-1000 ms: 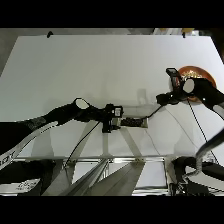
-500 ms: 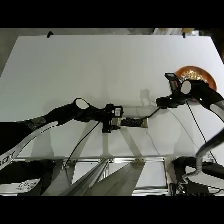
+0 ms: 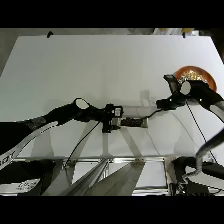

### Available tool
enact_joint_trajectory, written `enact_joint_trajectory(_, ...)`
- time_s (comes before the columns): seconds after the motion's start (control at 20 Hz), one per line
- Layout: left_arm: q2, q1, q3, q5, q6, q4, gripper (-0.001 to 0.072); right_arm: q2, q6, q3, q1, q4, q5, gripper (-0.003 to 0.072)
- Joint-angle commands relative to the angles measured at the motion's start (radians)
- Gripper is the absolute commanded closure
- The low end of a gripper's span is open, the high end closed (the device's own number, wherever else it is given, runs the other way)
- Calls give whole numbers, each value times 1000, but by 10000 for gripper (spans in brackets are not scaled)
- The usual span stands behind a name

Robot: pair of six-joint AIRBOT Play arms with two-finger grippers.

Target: Fold the box and place the chain.

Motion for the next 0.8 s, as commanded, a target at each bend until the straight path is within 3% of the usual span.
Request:
enact_joint_trajectory(0.0, 1, 0, 0, 0, 0, 0, 559, 50, -22, 0, 26, 0, 66, 673)
enact_joint_trajectory(0.4, 1, 0, 0, 0, 0, 0, 559, 366, -26, -1, 145, 20, 262, 673)
enact_joint_trajectory(0.75, 1, 0, 0, 0, 0, 0, 559, 564, -33, -1, 264, 265, 269, 672)
